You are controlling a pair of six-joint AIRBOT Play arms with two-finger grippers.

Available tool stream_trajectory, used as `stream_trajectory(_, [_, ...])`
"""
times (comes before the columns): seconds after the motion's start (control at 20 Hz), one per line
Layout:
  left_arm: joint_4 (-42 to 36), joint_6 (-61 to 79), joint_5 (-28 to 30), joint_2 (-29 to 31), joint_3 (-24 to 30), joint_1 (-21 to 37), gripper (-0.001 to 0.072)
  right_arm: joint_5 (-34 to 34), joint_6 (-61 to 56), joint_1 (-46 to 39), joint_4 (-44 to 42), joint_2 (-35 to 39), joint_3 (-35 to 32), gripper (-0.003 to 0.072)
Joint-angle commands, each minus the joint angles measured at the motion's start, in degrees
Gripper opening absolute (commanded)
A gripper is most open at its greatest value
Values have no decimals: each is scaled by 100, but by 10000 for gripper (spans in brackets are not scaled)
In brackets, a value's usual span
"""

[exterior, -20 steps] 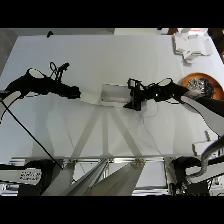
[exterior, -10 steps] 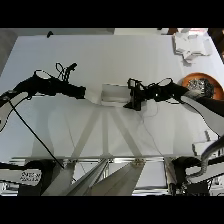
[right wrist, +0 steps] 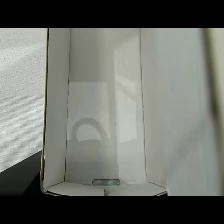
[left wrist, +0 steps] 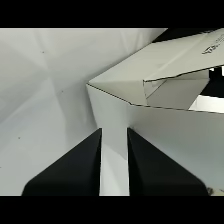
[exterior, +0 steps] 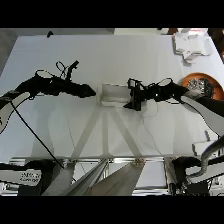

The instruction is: Fold the box and place the chain.

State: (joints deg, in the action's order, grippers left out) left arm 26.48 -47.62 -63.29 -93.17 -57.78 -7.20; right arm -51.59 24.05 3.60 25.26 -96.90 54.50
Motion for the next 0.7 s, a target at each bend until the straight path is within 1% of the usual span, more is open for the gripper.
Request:
stream_trajectory(0.0, [-184,4,-96,9,2,-4,246,-2,-2,2,0,0,2,519])
stream_trajectory(0.05, [-184,9,-107,9,2,-4,305,-2,-2,2,0,0,2,519])
stream_trajectory(0.1, [-184,15,-105,9,2,-4,334,-2,-2,2,0,0,2,519])
stream_trajectory(0.15, [-184,50,-105,9,2,-7,345,-2,-2,2,0,0,2,519])
stream_trajectory(0.55, [-190,608,-177,2,2,-195,359,-2,-2,2,0,0,2,519])
stream_trajectory(0.6, [-192,610,-175,2,2,-195,393,-2,-2,2,0,0,2,519])
stream_trajectory(0.65, [-197,610,-168,2,2,-197,457,-2,-2,2,0,0,2,519])
